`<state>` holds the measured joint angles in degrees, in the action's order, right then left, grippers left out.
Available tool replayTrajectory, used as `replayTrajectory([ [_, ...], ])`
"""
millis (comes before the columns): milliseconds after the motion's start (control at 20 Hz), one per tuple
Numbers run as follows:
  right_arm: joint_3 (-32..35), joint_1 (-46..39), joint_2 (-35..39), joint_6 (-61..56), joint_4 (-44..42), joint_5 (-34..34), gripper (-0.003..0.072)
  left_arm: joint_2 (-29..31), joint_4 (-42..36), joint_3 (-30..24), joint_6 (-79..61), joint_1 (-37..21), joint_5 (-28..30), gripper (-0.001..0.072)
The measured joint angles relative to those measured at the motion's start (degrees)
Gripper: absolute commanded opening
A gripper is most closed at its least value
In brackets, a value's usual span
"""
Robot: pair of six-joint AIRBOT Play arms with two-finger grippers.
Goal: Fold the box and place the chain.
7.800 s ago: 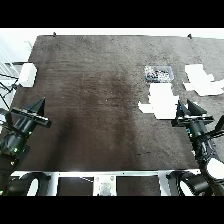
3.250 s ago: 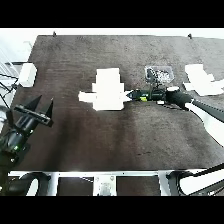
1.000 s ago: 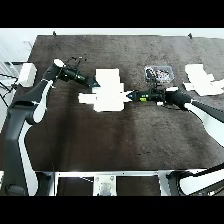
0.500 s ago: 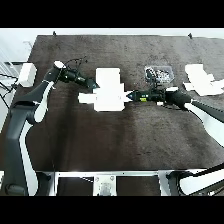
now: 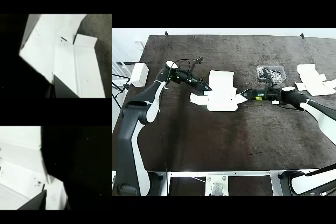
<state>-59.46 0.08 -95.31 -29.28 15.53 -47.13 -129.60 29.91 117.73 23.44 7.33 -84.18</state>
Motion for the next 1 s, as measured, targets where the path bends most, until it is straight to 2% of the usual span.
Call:
replayTrajectory([
  [200,0.0,-6.8,0.3,-0.1,-0.3,-3.2,0.0268,2.9,-1.3,-3.8,-10.5,0.0,-0.6,0.0014],
  [400,0.0,-11.4,0.4,-0.2,-0.4,-7.4,0.0268,8.5,-5.0,-14.6,-22.8,0.0,6.1,0.0014],
  [600,0.0,-12.5,0.4,-0.1,-0.5,-10.2,0.0268,10.4,-8.0,-21.4,-32.4,0.1,11.3,0.0015],
  [1000,0.3,-12.6,0.4,3.0,-0.5,-11.6,0.0271,9.3,-10.4,-24.3,-42.2,0.1,15.6,0.0018],
])
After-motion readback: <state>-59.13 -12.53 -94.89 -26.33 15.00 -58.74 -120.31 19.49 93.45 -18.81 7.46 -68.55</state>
